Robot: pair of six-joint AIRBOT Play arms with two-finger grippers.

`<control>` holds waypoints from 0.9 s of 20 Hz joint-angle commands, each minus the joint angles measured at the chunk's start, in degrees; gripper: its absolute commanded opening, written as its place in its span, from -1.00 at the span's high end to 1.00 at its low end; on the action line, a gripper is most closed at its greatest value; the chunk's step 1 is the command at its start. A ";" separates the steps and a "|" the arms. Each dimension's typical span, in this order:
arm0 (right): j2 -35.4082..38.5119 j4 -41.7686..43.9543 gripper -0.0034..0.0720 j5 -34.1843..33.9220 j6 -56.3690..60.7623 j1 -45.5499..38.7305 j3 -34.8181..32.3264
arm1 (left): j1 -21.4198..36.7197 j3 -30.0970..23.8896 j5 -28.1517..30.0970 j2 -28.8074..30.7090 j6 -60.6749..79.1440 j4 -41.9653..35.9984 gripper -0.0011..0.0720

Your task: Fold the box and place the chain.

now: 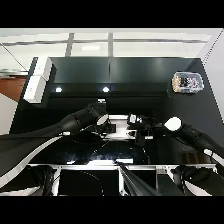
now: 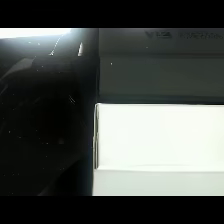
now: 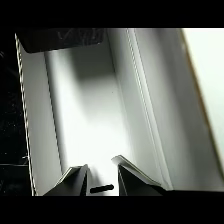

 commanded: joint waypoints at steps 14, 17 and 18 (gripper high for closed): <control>-0.04 2.14 0.21 -1.11 -0.02 0.02 0.02 | 0.07 0.02 -0.09 0.02 0.04 -0.04 0.89; 0.28 1.40 0.76 -0.46 1.36 -0.20 0.09 | 0.07 0.02 -0.15 0.02 0.04 -0.11 0.89; 1.14 0.92 0.76 0.66 4.28 -0.74 0.13 | 0.07 0.02 -0.52 0.02 0.04 -0.28 0.89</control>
